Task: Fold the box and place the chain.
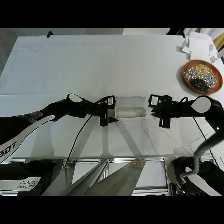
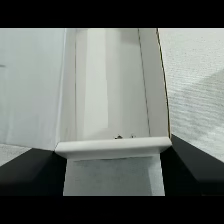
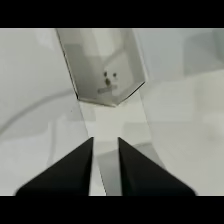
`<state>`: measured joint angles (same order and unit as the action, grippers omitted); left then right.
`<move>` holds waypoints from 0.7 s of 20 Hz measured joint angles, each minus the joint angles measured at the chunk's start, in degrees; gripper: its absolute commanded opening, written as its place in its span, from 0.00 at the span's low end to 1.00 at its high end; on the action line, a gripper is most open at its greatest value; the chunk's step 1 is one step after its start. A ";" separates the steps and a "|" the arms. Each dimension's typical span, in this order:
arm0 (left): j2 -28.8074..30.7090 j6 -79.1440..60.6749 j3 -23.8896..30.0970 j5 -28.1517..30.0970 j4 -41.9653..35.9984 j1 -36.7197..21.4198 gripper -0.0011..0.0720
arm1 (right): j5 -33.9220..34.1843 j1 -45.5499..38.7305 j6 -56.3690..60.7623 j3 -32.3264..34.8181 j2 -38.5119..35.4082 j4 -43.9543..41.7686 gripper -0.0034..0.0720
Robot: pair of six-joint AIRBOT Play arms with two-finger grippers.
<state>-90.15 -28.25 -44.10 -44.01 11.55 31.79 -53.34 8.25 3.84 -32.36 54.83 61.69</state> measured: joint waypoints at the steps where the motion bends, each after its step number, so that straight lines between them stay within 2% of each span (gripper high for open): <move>1: 0.00 0.00 0.00 0.00 0.00 0.00 0.36 | 0.50 -0.07 -1.66 0.04 0.70 -0.02 0.51; 2: 0.00 0.00 0.00 0.00 0.00 0.00 0.36 | 1.14 -0.04 -3.85 0.04 1.55 -0.37 0.46; 4: 0.00 0.00 0.00 0.02 0.00 0.00 0.36 | 2.10 0.20 -7.76 0.09 3.48 -0.90 0.29; 9: 0.00 0.00 0.00 0.02 0.00 0.00 0.36 | 4.39 0.52 -15.50 0.09 8.20 -4.28 0.28; 14: 0.00 0.00 0.00 0.02 0.00 0.00 0.36 | 7.78 0.55 -18.29 0.09 9.70 -7.06 0.28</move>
<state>-90.15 -28.25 -44.10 -43.99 11.55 31.79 -45.56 8.80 -14.46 -32.27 64.53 54.63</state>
